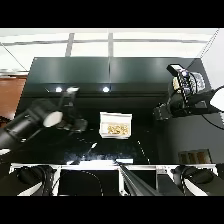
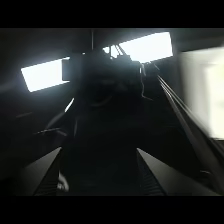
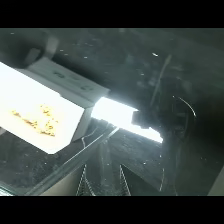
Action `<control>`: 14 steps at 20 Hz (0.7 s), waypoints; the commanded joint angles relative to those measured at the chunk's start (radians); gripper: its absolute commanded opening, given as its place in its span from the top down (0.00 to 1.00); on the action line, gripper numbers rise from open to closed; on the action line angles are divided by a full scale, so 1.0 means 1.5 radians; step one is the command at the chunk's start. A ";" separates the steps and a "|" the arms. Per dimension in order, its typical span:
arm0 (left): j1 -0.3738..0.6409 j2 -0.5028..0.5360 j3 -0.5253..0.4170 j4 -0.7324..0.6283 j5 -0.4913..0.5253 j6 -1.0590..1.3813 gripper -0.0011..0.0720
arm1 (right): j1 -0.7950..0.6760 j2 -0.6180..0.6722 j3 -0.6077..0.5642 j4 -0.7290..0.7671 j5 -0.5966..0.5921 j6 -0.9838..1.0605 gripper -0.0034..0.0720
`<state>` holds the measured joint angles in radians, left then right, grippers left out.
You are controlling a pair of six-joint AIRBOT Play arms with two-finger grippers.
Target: Fold the box and place the chain.
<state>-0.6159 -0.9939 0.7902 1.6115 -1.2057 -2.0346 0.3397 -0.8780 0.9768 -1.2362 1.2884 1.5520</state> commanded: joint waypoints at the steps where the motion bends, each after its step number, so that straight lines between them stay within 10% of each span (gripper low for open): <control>1: 0.197 0.094 -0.159 -0.228 0.172 0.171 0.24 | -0.010 0.001 0.000 -0.005 0.008 0.018 0.60; 3: 0.291 0.093 -0.237 -0.553 0.253 0.491 0.24 | -0.010 0.001 0.000 -0.004 0.008 0.037 0.60; 5: 0.330 0.072 -0.272 -0.791 0.196 0.895 0.24 | -0.009 0.001 0.000 0.002 0.006 0.048 0.60; 7: 0.321 0.051 -0.272 -0.837 0.136 1.128 0.24 | -0.009 0.001 0.000 0.004 0.007 0.048 0.60; 9: 0.302 0.041 -0.272 -0.834 0.132 1.227 0.00 | -0.009 0.000 0.000 0.004 0.007 0.048 0.60; 14: 0.246 0.026 -0.269 -0.773 0.214 1.430 0.00 | -0.009 0.000 0.000 0.004 0.006 0.051 0.60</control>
<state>-0.2123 -0.9401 0.3923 0.4583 -0.9482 -0.1970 0.3271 -0.8780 0.9768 -1.2308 1.2976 1.6241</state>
